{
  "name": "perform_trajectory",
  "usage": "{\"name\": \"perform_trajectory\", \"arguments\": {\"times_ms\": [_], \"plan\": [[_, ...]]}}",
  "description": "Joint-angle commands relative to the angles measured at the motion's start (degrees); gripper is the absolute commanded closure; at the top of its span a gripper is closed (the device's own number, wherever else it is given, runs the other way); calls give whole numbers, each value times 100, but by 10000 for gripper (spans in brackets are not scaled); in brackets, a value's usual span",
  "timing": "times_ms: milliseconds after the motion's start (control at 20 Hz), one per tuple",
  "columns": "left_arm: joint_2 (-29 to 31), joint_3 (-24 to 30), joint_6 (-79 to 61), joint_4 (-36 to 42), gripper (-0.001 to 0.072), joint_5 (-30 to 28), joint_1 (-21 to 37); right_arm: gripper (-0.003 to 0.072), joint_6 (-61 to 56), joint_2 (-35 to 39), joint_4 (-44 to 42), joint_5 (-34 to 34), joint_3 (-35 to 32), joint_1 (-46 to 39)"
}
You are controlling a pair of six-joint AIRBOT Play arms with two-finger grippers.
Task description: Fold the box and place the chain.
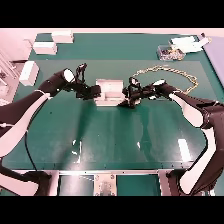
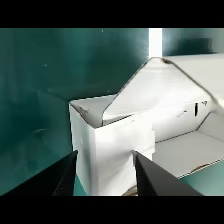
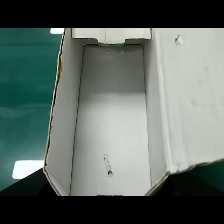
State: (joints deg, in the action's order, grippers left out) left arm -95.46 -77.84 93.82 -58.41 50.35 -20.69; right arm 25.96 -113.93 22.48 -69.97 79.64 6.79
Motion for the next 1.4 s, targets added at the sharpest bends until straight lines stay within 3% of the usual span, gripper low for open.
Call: {"name": "perform_trajectory", "arguments": {"times_ms": [0, 300, 1350], "plan": [[-2, -20, 31, -33, 297, -24, -66, 107, 0, 0, 0, 0, 2, 0], [-59, -181, 157, -245, 297, 50, -177, 107, 0, 0, 0, 0, 2, 0], [-1008, -1703, 1080, -1862, 297, 1502, -470, 107, 0, 0, 0, 0, 2, 0]]}}
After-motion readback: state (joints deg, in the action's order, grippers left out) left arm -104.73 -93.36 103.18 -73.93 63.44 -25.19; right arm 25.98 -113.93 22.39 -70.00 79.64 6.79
